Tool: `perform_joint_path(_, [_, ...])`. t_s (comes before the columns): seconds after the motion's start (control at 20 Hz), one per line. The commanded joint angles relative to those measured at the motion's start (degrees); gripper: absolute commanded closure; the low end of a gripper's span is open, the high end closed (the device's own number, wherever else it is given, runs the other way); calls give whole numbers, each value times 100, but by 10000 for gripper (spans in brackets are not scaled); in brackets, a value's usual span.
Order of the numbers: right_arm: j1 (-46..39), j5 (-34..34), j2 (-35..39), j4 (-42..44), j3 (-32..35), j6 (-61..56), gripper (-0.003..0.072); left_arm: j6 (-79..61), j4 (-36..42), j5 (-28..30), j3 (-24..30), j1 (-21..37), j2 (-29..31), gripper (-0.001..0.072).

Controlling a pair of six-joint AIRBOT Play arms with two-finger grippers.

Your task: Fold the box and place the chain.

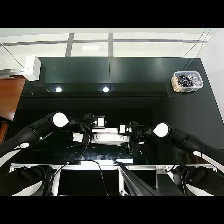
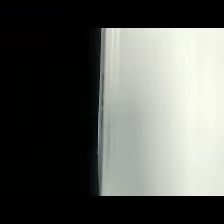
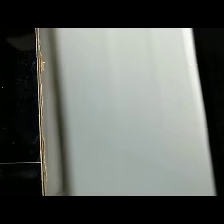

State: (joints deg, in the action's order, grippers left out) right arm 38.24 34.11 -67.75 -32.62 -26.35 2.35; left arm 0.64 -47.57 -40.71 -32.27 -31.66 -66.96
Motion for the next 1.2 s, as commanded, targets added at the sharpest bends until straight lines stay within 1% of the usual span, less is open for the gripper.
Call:
perform_joint_path(0.0, [9,15,-4,-42,4,-20,178,-2,0,0,4,-2,-4,677])
perform_joint_path(0.05, [9,15,-4,-42,4,-20,273,-4,0,0,4,-2,-4,677])
perform_joint_path(0.5, [9,15,-4,-44,4,-22,276,0,-4,0,2,-2,0,671])
perform_joint_path(0.6, [9,15,-4,-44,4,-22,276,2,-28,-2,2,0,22,535])
perform_joint_path(0.7, [9,15,-4,-44,4,-22,276,33,-149,-4,2,-2,122,525])
perform_joint_path(0.9, [9,15,-4,-44,7,-22,276,396,-525,-9,2,114,616,521])
perform_joint_path(0.95, [9,15,-4,-46,7,-22,277,610,-728,-35,2,173,758,417])
perform_joint_path(1.0, [9,15,-4,-44,7,-22,276,841,-964,-103,2,249,920,129])
perform_joint_path(1.05, [9,15,-4,-46,4,-22,276,1095,-1158,-186,2,341,1088,-1])
perform_joint_path(1.15, [9,13,-4,-44,4,-22,276,1541,-1473,-424,2,531,1473,-1])
